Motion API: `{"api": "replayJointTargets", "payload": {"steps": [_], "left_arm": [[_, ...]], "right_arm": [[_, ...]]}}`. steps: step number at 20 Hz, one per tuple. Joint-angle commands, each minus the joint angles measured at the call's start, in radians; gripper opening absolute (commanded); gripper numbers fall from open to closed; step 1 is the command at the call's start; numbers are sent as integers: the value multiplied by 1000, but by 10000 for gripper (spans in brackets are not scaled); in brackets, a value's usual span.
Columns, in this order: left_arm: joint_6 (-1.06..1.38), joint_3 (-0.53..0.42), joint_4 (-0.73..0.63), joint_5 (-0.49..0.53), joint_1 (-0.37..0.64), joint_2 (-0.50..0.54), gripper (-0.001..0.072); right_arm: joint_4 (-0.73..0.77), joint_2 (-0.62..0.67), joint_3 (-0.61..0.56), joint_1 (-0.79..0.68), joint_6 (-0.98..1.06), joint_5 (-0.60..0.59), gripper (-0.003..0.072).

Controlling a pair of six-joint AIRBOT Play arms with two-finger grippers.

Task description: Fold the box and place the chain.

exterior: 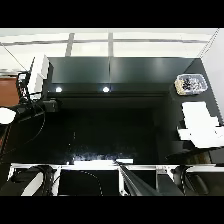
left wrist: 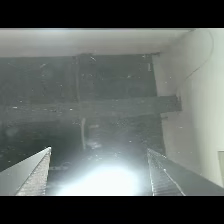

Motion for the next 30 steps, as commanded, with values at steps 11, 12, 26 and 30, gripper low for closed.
{"api": "replayJointTargets", "payload": {"steps": [11,12,26,30], "left_arm": [[0,0,-13,-6,0,-1,708],[0,0,-13,-17,0,0,708],[0,0,-89,-105,0,-1,705],[0,0,-95,-198,-3,-7,706]], "right_arm": [[159,52,-47,32,-69,195,17],[179,68,-64,44,-69,203,17],[662,641,-711,467,21,-87,21],[777,871,-908,645,-30,-214,21]]}}
